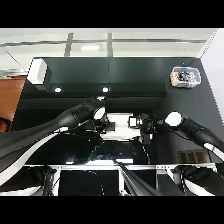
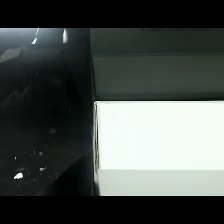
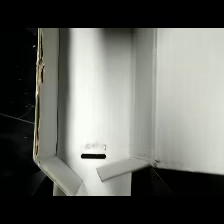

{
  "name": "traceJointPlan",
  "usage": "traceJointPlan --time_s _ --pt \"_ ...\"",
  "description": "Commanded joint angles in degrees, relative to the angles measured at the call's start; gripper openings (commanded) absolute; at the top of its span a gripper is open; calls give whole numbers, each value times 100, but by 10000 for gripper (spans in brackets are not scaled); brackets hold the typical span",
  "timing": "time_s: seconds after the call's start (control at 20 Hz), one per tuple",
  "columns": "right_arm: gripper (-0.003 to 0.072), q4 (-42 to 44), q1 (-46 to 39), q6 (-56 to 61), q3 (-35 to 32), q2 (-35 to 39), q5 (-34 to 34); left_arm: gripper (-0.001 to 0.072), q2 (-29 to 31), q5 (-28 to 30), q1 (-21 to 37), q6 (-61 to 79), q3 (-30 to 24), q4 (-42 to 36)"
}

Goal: Fold the box and place the chain.

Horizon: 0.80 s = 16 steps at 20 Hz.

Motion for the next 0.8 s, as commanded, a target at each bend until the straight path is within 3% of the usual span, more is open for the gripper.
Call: traceJointPlan --time_s 0.0,0.05,0.1,0.25,0.3,0.6,0.75 --pt "720 -323 -4 328 26 332 151 23 2 7 0 22 2 11" --pt "720 -321 -2 326 26 321 151 22 2 9 0 20 2 11" --pt "650 -321 -2 291 26 321 140 23 2 7 0 22 2 9" --pt "231 -116 -2 177 26 295 177 22 2 7 0 22 2 7" --pt "190 74 -2 177 26 267 177 23 2 9 0 22 2 7" --pt "190 1412 9 175 15 -262 149 23 2 28 0 20 2 7" --pt "214 1567 9 181 15 -413 24 23 2 28 0 20 2 7"
